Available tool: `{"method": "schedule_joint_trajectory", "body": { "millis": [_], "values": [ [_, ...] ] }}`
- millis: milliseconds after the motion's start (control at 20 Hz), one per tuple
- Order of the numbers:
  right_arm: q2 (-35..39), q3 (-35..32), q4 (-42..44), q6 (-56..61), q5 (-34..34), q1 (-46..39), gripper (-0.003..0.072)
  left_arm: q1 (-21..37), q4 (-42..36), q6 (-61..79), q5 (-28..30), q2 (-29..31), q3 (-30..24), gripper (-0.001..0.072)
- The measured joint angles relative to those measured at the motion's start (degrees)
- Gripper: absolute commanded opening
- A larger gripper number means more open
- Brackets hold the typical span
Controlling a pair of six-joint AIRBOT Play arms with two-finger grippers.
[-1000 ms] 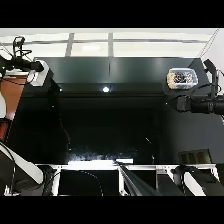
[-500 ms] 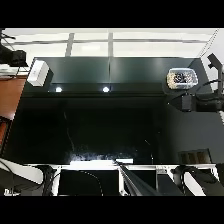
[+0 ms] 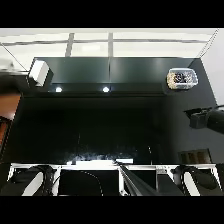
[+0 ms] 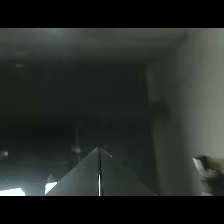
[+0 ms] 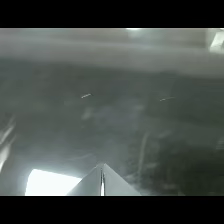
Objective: Fold the box and place the chain.
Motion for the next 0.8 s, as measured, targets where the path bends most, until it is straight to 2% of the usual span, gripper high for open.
{"method": "schedule_joint_trajectory", "body": {
  "millis": [150,300,500,800],
  "values": [
    [3.4,-9.7,-2.5,0.2,-9.2,0.0,0.0018,-3.0,0.1,0.8,6.6,14.5,-17.2,0.0028],
    [4.7,-14.0,-4.4,0.2,-13.5,0.0,0.0018,-4.1,1.0,1.3,9.7,23.5,-25.2,0.0029],
    [5.2,-15.9,-5.6,0.3,-14.5,0.0,0.0018,-4.7,1.3,1.6,10.8,30.3,-28.8,0.0029],
    [5.5,-16.5,-5.9,0.3,-14.9,0.0,0.0019,-4.8,1.1,1.7,11.5,32.9,-30.0,0.0029]
  ]
}}
